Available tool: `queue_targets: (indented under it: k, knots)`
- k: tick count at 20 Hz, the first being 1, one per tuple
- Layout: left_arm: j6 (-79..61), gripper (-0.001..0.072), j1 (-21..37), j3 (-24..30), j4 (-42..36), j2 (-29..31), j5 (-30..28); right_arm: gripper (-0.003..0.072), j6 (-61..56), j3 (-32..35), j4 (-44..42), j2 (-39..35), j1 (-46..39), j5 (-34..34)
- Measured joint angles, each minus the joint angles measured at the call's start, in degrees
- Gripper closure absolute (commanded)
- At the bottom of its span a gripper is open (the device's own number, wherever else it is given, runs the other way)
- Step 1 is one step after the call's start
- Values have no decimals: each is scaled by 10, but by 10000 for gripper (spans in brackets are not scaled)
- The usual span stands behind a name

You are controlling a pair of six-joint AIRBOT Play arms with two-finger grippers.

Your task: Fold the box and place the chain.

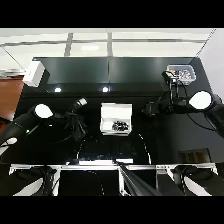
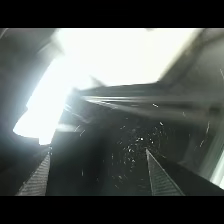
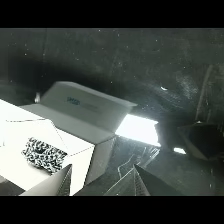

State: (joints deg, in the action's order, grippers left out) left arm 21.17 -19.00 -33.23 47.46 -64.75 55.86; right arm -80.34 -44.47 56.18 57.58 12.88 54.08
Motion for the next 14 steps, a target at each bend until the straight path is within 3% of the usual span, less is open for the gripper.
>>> queue_targets:
  k: [5, 14]
  knots:
    - [-209, -11, -34, -14, -43, -31, -56, 242, 0, 0, -1, 0, 0, -3]
    - [-315, -11, -49, -55, -79, -110, -74, 242, 0, 0, -10, 0, 0, -7]
